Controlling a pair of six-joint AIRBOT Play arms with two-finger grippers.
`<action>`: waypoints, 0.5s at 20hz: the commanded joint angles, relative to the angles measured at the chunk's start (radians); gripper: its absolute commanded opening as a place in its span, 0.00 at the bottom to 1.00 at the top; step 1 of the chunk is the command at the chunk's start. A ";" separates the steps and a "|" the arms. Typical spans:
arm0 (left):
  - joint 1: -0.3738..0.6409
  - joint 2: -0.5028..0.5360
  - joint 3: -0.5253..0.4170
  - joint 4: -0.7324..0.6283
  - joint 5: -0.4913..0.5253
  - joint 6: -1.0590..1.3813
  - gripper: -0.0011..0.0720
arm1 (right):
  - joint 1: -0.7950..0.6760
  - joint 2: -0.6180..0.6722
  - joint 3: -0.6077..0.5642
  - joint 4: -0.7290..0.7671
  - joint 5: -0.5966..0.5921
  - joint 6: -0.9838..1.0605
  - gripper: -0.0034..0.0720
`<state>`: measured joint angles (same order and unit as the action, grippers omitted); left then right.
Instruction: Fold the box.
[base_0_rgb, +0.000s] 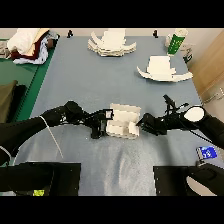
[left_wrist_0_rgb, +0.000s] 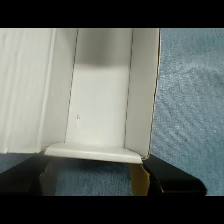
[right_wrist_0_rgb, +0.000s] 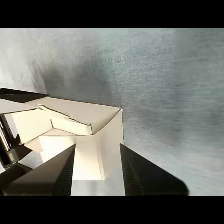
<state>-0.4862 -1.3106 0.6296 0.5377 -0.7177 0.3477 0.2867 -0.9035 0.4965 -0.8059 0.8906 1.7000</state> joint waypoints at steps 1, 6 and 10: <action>0.000 0.000 0.000 0.000 0.000 0.000 0.84 | 0.058 -0.074 0.028 0.001 -0.026 -0.017 0.63; 0.000 0.000 0.000 0.000 0.000 0.000 0.84 | 0.175 -0.203 0.177 -0.213 -0.008 0.129 0.58; 0.000 0.000 0.000 0.000 -0.001 0.000 0.85 | 0.202 -0.219 0.265 -0.352 0.021 0.239 0.45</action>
<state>-0.4862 -1.3106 0.6296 0.5373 -0.7177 0.3473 0.4618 -1.1004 0.7006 -1.0412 0.8909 1.8458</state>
